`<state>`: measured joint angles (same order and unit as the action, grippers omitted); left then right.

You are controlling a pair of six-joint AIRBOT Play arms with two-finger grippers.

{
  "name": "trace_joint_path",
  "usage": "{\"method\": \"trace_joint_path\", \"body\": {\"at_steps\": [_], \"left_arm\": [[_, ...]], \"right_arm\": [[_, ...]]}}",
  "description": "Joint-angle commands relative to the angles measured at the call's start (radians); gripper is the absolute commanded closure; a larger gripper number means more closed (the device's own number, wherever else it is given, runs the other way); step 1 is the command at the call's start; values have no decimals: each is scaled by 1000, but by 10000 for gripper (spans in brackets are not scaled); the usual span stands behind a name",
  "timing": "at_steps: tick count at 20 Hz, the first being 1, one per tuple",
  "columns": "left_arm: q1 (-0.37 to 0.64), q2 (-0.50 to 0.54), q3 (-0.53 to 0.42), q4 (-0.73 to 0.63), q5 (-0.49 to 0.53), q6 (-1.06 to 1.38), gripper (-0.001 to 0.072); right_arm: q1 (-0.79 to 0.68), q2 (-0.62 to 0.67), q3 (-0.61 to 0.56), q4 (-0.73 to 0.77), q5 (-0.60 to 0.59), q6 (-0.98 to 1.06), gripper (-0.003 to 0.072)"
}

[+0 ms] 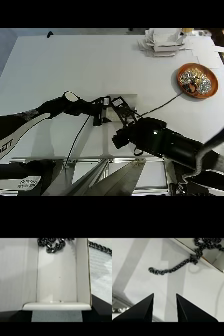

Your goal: Fold the box and place the chain.

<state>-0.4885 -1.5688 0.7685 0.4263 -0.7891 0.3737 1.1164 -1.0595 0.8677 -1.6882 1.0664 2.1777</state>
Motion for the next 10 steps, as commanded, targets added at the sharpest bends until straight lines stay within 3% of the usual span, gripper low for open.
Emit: {"method": "trace_joint_path", "body": {"at_steps": [1, 7, 10], "left_arm": [[1, 0, 0, 0, 0, 0, 555], [1, 0, 0, 0, 0, 0, 555], [1, 0, 0, 0, 0, 0, 555]], "right_arm": [[-12, 93, 1, 43, 24, -86, 366], [-108, 82, 0, 324, -37, -253, 368], [-119, 22, 0, 357, -42, -275, 368]]}}
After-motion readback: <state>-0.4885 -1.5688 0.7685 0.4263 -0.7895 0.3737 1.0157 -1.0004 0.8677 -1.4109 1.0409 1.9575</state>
